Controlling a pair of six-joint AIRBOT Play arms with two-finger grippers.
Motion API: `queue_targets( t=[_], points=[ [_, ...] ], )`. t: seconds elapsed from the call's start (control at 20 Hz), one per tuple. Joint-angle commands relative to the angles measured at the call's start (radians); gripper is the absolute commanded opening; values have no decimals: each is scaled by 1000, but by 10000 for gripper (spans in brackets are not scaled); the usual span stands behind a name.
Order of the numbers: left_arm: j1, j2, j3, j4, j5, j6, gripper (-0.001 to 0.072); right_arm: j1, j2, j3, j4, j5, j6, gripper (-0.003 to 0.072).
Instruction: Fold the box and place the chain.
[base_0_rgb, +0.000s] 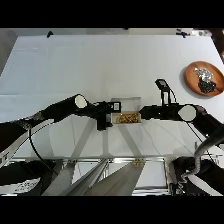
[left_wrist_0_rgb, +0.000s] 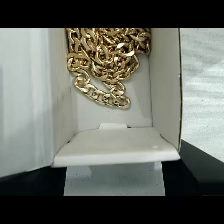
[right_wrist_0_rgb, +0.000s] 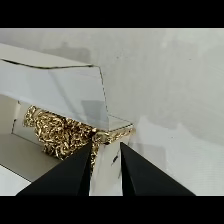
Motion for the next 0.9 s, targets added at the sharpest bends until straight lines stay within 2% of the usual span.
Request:
queue_targets(
  t=[0.0, 0.35, 0.5, 0.85],
  points=[
    [0, 1, 0, 0, 0, 0, 435, 1, 0, 1, -17, -8, 16, 179],
    [0, 1, 0, 0, 0, 0, 435, 2, -5, 1, -12, -32, 17, 174],
    [0, 1, 0, 0, 0, 0, 435, 2, -5, 1, -12, -26, 17, 103],
    [0, 1, 0, 0, 0, 0, 435, 46, -45, 1, -8, -52, 16, 95]
  ],
)
